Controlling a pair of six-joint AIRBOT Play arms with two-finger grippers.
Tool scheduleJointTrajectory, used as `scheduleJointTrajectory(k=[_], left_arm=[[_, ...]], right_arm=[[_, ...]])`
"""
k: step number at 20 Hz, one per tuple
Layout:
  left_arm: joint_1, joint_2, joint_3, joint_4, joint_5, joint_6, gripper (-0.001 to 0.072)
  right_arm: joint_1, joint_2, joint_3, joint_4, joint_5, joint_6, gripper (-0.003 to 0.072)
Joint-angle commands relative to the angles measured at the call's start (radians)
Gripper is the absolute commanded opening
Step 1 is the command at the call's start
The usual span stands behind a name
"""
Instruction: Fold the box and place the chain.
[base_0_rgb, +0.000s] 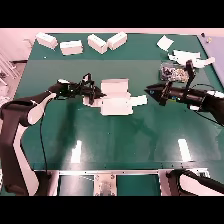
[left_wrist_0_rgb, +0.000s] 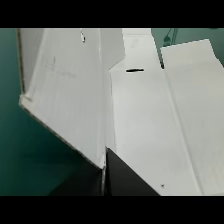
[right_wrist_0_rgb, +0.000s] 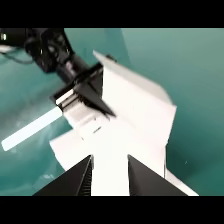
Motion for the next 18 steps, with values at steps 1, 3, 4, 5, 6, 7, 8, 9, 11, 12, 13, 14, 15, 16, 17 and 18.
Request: scheduleJointTrajectory(k=[1,3,4,5,6,7,8,9,11,12,13,14,15,16,17,18], left_arm=[[0.001,-0.001,0.0,0.0,0.0,0.0,0.0023],[0.001,-0.001,0.0,0.0,0.0,0.0,0.0024],[0.001,-0.001,0.0,0.0,0.0,0.0,0.0024],[0.001,-0.001,0.0,0.0,0.0,0.0,0.0023],[0.001,-0.001,0.0,0.0,0.0,0.0,0.0024],[0.001,-0.001,0.0,0.0,0.0,0.0,0.0024],[0.001,-0.001,0.0,0.0,0.0,0.0,0.0023],[0.001,-0.001,0.0,0.0,-0.001,0.0,0.0024],[0.001,-0.001,0.0,0.0,0.0,0.0,0.0024],[0.001,-0.001,0.0,0.0,0.0,0.0,0.0024],[0.001,-0.001,0.0,0.0,0.0,0.0,0.0024],[0.001,-0.001,0.0,0.0,0.0,0.0,0.0023],[0.001,-0.001,0.0,0.0,0.0,0.0,0.0024],[0.001,-0.001,0.0,0.0,0.0,0.0,0.0024],[0.001,-0.001,0.0,0.0,0.0,0.0,0.0024],[0.001,-0.001,0.0,0.0,0.0,0.0,0.0024]], right_arm=[[0.067,0.072,-0.074,-0.118,-0.164,-0.005,0.0285],[0.142,0.08,-0.124,-0.186,-0.279,-0.053,0.0303],[0.182,0.077,-0.148,-0.246,-0.365,-0.109,0.0304],[0.226,0.068,-0.174,-0.276,-0.484,-0.158,0.0372],[0.264,0.053,-0.191,-0.274,-0.567,-0.203,0.0496],[0.302,0.036,-0.198,-0.274,-0.611,-0.249,0.0532],[0.334,0.021,-0.196,-0.272,-0.636,-0.286,0.0531],[0.367,0.006,-0.196,-0.268,-0.667,-0.294,0.053],[0.42,-0.026,-0.195,-0.253,-0.693,-0.367,0.053],[0.439,-0.04,-0.194,-0.243,-0.692,-0.385,0.053],[0.456,-0.051,-0.192,-0.216,-0.692,-0.416,0.053],[0.469,-0.054,-0.192,-0.202,-0.69,-0.449,0.053],[0.476,-0.054,-0.191,-0.201,-0.684,-0.481,0.053],[0.476,-0.054,-0.187,-0.201,-0.672,-0.507,0.053],[0.475,-0.053,-0.183,-0.202,-0.65,-0.532,0.053],[0.475,-0.053,-0.18,-0.201,-0.65,-0.545,0.053]])
